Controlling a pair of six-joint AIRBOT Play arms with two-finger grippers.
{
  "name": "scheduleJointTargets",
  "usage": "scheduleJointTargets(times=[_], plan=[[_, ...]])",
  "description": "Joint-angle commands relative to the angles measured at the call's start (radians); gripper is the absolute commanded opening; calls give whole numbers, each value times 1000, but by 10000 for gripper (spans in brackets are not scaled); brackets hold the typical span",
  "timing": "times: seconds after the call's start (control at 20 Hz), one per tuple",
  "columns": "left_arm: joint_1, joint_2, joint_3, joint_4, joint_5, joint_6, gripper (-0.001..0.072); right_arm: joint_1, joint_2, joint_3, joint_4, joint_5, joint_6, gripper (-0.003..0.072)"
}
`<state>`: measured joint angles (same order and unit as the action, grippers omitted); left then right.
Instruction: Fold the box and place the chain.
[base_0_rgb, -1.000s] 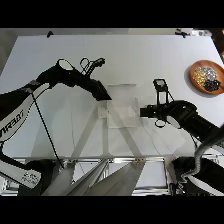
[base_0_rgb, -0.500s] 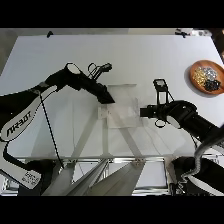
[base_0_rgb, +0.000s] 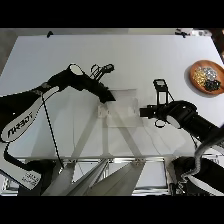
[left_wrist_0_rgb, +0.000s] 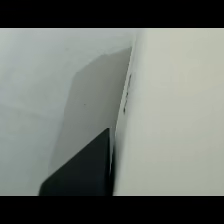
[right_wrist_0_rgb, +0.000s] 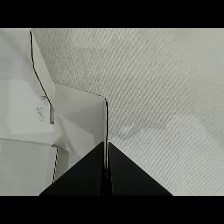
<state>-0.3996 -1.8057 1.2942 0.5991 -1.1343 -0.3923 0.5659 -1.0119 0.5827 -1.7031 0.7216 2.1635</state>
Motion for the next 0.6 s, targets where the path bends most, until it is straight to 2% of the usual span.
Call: scheduleJointTargets(times=[0.0, 0.15, 0.2, 0.3, 0.35, 0.45, 0.55], plan=[[-1, 5, 0, 12, 8, 30, 6, -1, 0, 0, 2, 1, 0, 8], [-1, 50, 0, 97, 7, 30, 6, -1, 2, 5, 5, 26, 0, 11], [-1, 75, 0, 137, 4, 31, 6, -1, 8, 9, 3, 48, -1, 32], [-1, 126, 0, 194, -21, 38, 5, -1, 43, 11, 2, 103, -32, 194], [-1, 151, 0, 211, -43, 38, 5, -1, 70, 11, 2, 134, -53, 230], [-1, 195, -2, 216, -93, 38, 2, -1, 145, 11, -19, 199, -71, 243], [-7, 254, -38, 205, -79, 68, 0, -1, 251, 11, -69, 248, -71, 305]])
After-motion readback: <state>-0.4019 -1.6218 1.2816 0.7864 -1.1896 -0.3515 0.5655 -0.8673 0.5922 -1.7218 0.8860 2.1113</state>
